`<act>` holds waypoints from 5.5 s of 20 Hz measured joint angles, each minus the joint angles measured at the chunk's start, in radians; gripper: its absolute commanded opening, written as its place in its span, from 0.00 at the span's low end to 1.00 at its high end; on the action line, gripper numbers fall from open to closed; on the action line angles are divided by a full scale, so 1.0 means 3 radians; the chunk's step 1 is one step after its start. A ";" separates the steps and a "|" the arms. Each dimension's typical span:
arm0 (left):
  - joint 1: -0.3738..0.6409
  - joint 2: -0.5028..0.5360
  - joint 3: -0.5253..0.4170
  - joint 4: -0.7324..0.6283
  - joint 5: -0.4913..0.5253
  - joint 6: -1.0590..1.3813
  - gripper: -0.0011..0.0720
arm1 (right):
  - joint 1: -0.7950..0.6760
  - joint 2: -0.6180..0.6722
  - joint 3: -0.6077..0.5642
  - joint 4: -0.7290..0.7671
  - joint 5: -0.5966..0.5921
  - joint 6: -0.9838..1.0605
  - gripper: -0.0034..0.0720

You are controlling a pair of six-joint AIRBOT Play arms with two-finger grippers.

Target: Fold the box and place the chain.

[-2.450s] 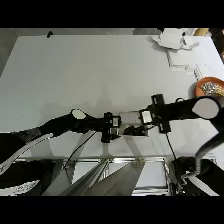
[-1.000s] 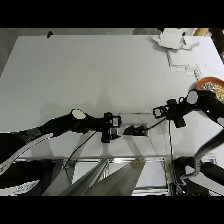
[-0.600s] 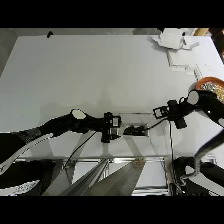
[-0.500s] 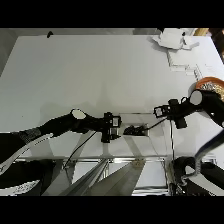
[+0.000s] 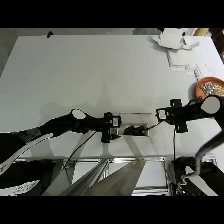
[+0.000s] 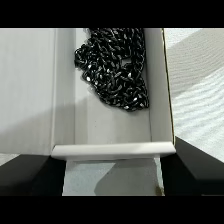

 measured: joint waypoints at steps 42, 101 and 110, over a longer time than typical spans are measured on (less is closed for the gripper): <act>0.0000 0.0000 0.0000 0.0000 0.0000 0.0000 0.39 | -0.0229 0.0356 -0.0146 0.1083 0.0018 -0.0167 0.07; 0.0000 0.0000 0.0000 0.0000 0.0000 0.0000 0.39 | -0.0402 -0.0501 -0.0145 -0.0029 -0.0528 -0.0451 0.07; 0.0000 0.0000 0.0000 -0.0001 0.0000 0.0000 0.39 | 0.0525 0.0600 -0.0148 0.0326 0.0320 -0.0005 0.07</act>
